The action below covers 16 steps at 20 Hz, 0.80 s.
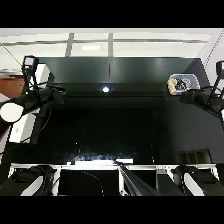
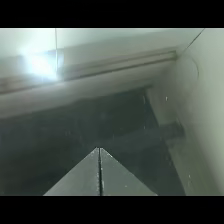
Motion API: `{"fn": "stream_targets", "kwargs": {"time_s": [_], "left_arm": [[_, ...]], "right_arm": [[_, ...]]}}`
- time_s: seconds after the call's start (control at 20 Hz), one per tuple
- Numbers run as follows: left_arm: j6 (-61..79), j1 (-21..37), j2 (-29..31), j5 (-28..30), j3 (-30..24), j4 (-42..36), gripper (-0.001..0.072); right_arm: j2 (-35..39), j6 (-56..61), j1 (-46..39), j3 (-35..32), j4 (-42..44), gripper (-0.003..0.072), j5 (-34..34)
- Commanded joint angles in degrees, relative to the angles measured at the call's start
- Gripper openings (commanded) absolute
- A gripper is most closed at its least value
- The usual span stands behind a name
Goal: Fold the box and place the chain.
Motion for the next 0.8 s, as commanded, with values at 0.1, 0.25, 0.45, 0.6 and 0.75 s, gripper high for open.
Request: {"fn": "stream_targets", "kwargs": {"time_s": [0.1,0.25,0.45,0.6,0.75], "left_arm": [[-1.03,0.04,0.74,3.02,-2.45,-0.09,0.0033],[-1.03,0.04,0.72,3.28,-2.45,-0.09,0.0033],[-1.03,0.04,0.72,3.28,-2.45,-0.09,0.0033],[-1.03,0.04,0.72,3.28,-2.45,-0.09,0.0033],[-1.03,0.04,0.72,3.28,-2.45,-0.09,0.0033]], "right_arm": [[0.39,0.98,0.02,-2.84,-1.75,0.0047,-4.57],[0.39,0.98,0.02,-2.84,-1.75,0.0048,-4.57],[0.39,0.96,0.02,-2.84,-1.75,0.0048,-4.57],[0.39,0.98,0.02,-2.84,-1.75,0.0048,-4.59],[0.39,0.98,0.02,-2.84,-1.75,0.0047,-4.57]]}}
